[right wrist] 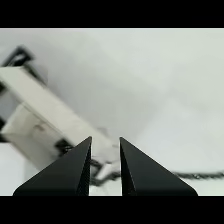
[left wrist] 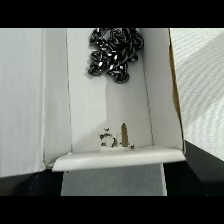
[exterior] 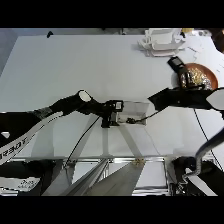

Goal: Fold the box and place the chain.

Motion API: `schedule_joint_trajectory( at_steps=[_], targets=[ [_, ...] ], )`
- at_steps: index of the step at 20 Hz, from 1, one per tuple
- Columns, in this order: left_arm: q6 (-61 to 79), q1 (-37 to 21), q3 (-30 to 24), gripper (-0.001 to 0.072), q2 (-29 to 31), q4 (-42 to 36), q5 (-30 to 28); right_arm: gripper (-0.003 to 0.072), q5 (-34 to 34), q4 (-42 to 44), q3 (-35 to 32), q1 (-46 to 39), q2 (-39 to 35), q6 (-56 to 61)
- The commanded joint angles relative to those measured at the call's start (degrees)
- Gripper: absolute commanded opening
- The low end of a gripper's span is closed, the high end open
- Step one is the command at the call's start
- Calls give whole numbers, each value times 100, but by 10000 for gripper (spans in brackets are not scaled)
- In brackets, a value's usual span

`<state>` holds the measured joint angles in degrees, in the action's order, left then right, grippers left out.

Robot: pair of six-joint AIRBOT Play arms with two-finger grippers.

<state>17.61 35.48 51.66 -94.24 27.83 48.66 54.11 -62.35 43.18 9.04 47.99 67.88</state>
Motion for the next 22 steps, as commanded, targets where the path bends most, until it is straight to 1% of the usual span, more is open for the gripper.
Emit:
schedule_joint_trajectory(
  at_steps=[1,3,4,5,6,8,9,10,14,15,18,21,22],
  targets=[
    [0,-2,-2,133,4,2,0,174,13,-1097,11,-450,201,1239],
    [0,-2,-2,133,4,2,-2,178,-20,-1303,-98,-446,592,1427],
    [0,-2,-2,133,4,2,0,212,-98,-1370,-149,-446,800,1429],
    [0,-2,-2,133,4,2,0,388,-197,-1467,-177,-446,1027,1427],
    [0,-2,-2,133,4,2,0,505,-245,-1600,-177,-446,1231,1429],
    [0,-2,-2,133,4,2,0,493,-264,-1738,-177,-446,1598,1480],
    [0,-2,-2,133,4,2,0,412,-264,-1738,-177,-446,1740,1482],
    [0,-2,-2,133,4,2,0,373,-264,-1738,-177,-446,1845,1482],
    [0,-2,-2,133,4,2,0,357,-260,-1746,-177,-446,2135,1519],
    [0,-2,-2,133,4,2,0,337,-262,-1829,-177,-446,2179,1661],
    [0,-2,-2,133,4,2,0,335,-256,-2153,-177,-446,2354,1980],
    [0,-2,-2,133,4,2,0,331,-249,-2146,-177,-446,2557,1980],
    [0,-2,-2,133,4,2,0,263,-251,-2149,-177,-446,2597,1978]
  ],
)
